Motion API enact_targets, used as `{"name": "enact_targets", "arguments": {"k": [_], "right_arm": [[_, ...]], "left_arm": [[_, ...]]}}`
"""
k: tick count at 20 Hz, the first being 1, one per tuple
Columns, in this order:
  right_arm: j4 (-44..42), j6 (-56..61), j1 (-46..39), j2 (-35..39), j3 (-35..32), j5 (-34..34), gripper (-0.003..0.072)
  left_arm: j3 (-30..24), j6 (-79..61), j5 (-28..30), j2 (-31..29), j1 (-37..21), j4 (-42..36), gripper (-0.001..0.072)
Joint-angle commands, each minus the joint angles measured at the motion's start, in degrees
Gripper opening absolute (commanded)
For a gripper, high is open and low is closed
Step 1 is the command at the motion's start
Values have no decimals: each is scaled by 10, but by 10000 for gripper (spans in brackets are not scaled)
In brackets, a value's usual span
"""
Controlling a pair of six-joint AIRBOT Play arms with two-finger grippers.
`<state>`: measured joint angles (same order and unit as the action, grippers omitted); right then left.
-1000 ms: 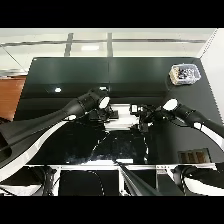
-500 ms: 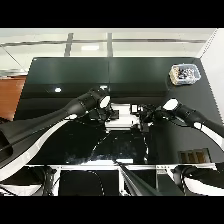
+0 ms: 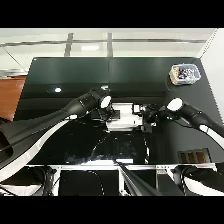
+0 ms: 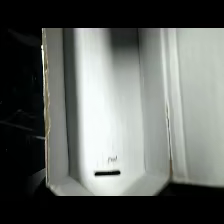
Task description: Fold the box and place the chain.
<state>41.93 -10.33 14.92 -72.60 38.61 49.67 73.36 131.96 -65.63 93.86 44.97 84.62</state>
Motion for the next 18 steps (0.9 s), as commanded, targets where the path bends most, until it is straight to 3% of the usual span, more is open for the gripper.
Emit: {"name": "enact_targets", "arguments": {"k": [1, 4, 6, 7, 9, 17, 18], "right_arm": [[42, 25, -22, 38, 1, 32, 702], [22, 16, -19, 33, 0, 32, 700], [5, -26, -13, 21, 0, 28, 467], [-1, -39, -12, 16, 0, 26, 394], [-22, -43, -9, 12, 0, 24, 135], [-103, -8, 17, -13, -4, 6, 129], [-104, 21, 16, -14, -4, -6, 253]], "left_arm": [[0, -11, -9, 0, 0, 4, 25], [0, -13, -9, 0, 0, 8, 25], [0, -13, -9, 0, 0, 13, 25], [0, -14, -9, 0, 0, 13, 25], [0, -15, -9, 0, 0, 13, 25], [0, -17, -9, 0, 0, 13, 26], [0, -17, -9, 0, 0, 13, 26]]}}
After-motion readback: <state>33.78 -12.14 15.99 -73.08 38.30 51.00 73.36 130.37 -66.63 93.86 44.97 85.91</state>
